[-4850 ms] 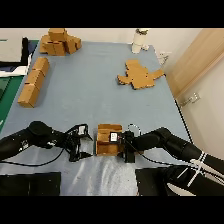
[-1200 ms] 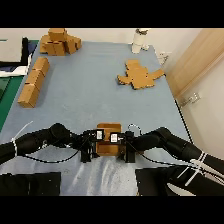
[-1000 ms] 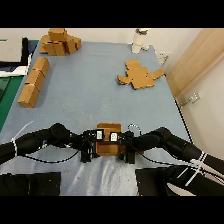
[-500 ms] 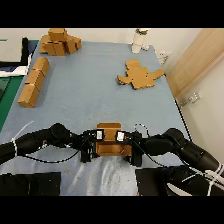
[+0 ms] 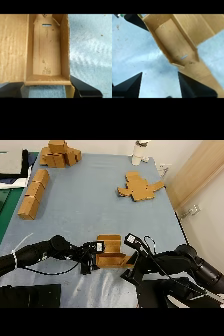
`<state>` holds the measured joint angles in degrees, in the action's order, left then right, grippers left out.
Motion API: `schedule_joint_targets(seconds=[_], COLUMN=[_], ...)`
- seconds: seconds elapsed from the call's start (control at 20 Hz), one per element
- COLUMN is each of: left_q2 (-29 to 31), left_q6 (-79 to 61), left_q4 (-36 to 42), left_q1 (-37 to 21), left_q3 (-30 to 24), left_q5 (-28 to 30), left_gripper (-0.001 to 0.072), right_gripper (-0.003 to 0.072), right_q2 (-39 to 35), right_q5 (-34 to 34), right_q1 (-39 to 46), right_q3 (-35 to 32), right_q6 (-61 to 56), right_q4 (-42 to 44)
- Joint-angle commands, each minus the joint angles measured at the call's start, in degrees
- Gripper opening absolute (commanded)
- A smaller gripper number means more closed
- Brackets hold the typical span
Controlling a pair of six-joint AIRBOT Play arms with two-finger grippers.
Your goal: Fold the box.
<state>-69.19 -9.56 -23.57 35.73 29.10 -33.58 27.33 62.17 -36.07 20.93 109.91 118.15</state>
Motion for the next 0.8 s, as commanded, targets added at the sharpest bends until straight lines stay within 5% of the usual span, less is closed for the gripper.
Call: schedule_joint_targets(seconds=[0.0,0.15,0.75], left_q2=[0.0,0.0,2.9], left_q6=[0.0,0.0,0.6], left_q4=[0.0,0.0,-3.7], left_q1=[0.0,0.0,-0.2], left_q3=[0.1,0.1,0.1], left_q5=[0.0,0.2,2.1], left_gripper=[0.0401,0.0402,0.0402], right_gripper=[0.0714,0.0713,0.0714], right_q2=[-0.9,-0.9,-0.9], right_q5=[2.8,2.8,-0.9], right_q1=[0.0,0.0,0.0], right_q3=[0.1,0.1,0.1], right_q6=[-16.9,-25.6,-25.6], right_q4=[1.3,1.3,0.9])
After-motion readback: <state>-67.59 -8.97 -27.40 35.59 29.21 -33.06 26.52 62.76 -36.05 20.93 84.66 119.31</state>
